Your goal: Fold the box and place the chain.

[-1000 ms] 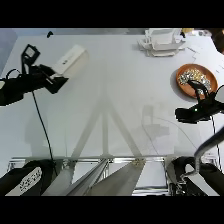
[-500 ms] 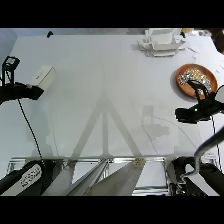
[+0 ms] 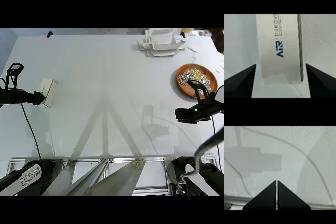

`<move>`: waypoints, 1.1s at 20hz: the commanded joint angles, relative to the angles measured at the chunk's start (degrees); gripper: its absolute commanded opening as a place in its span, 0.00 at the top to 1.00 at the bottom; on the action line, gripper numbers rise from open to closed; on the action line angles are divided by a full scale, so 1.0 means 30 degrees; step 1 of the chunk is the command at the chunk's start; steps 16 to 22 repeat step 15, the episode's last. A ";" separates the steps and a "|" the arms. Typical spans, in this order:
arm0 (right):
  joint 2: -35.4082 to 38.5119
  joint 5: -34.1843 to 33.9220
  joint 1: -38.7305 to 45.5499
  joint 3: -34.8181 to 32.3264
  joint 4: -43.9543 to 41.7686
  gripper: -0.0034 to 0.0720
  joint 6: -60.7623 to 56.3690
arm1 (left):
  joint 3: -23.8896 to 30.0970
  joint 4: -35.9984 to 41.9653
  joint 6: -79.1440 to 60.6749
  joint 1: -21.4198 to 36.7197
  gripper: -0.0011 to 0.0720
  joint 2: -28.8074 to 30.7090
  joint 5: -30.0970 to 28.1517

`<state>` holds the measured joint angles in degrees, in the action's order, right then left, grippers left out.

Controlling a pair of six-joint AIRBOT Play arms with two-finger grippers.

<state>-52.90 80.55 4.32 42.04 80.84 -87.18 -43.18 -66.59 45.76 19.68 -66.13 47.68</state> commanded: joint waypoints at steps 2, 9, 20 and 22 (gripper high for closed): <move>0.0015 0.0007 0.0015 -0.0007 -0.0007 0.94 0.0000 | 0.0000 -0.0379 0.0634 0.0007 0.03 0.0386 0.0401; 0.0015 0.0007 0.0015 -0.0007 -0.0007 0.94 0.0000 | 0.0007 -0.0393 0.0634 -0.0051 0.03 0.4437 0.0401; 0.0015 0.0007 0.0015 -0.0007 -0.0007 0.94 0.0000 | 0.0000 -0.0393 0.0627 -0.0051 0.03 0.5705 0.0546; 0.0015 0.0007 0.0015 -0.0007 -0.0007 0.94 0.0000 | 0.0000 -0.0393 0.0627 -0.0051 0.03 0.5705 0.0546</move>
